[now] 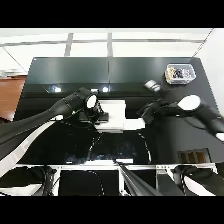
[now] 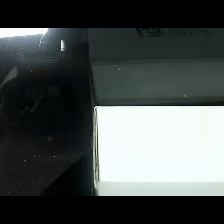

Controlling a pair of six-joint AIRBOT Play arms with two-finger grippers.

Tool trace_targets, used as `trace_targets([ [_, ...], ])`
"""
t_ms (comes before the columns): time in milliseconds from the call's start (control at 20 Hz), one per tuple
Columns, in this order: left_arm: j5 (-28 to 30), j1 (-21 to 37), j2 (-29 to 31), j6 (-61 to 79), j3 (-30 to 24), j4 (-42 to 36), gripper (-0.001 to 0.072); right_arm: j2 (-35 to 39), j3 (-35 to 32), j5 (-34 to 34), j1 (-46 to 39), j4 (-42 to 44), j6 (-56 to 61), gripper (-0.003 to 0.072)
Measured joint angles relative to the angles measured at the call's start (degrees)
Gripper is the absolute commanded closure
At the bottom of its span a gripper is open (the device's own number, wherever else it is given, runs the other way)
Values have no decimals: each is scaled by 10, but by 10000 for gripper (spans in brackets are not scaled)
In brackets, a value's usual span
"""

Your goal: Fold the box and place the chain.

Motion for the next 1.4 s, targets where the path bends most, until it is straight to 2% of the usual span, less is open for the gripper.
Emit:
trace_targets([
  [200, -3, 0, 0, 0, 0, 0, 682, 9, -33, 39, -167, -22, 163, 668],
  [350, -4, 0, 0, 4, 0, 2, 682, -27, -66, 61, -214, 10, 212, 668],
  [550, -6, 0, 0, 11, 0, 4, 682, -96, -80, 87, -172, 88, 197, 668],
  [800, -6, 0, 0, 13, 0, 5, 682, -155, -69, 63, -86, 159, 171, 668],
  [1000, -6, 0, 0, 13, 0, 5, 682, -170, -44, 60, -53, 178, 165, 667],
  [1400, -6, 0, 0, 13, 0, 5, 682, -175, -22, 99, -41, 186, 161, 667],
])
